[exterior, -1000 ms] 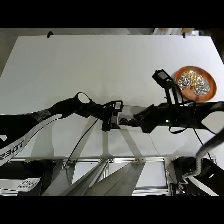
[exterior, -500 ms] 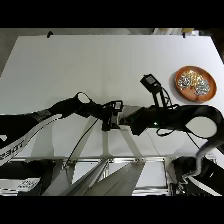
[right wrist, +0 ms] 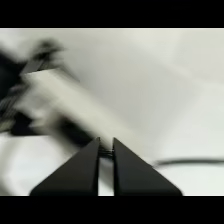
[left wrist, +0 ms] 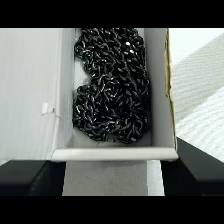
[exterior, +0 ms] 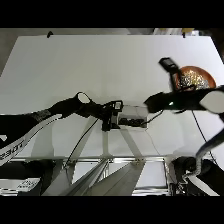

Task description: Fold the box and place the chain.

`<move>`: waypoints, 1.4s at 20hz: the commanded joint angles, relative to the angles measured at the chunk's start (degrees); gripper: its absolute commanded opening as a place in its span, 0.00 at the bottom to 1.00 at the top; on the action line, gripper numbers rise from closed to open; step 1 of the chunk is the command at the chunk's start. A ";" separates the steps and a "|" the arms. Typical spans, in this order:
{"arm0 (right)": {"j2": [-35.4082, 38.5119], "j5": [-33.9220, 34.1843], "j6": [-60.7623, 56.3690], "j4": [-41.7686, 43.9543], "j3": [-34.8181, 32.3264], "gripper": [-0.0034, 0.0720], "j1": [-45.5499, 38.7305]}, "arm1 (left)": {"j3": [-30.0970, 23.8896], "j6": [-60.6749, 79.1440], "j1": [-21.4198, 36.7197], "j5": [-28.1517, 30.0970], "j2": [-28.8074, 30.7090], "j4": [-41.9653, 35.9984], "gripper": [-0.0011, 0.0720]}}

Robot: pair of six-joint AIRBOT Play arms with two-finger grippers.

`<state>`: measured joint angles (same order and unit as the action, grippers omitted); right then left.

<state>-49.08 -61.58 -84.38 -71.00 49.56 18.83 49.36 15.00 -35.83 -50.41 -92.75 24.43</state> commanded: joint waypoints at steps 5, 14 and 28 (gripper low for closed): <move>-7.87 -6.49 -1.27 -17.38 -2.54 0.10 -13.25 | 0.07 0.00 0.02 0.02 0.04 0.00 0.39; -21.90 1.20 -0.94 -17.27 -5.42 0.47 -13.11 | 0.07 0.00 0.02 0.02 0.04 0.02 0.39; -28.52 4.46 -0.26 -13.81 -5.49 0.13 -13.11 | 0.07 0.00 0.02 0.02 0.04 0.02 0.39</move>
<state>-76.60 -55.61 -85.23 -87.09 44.16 5.74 49.36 14.98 -35.83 -50.41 -92.75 24.40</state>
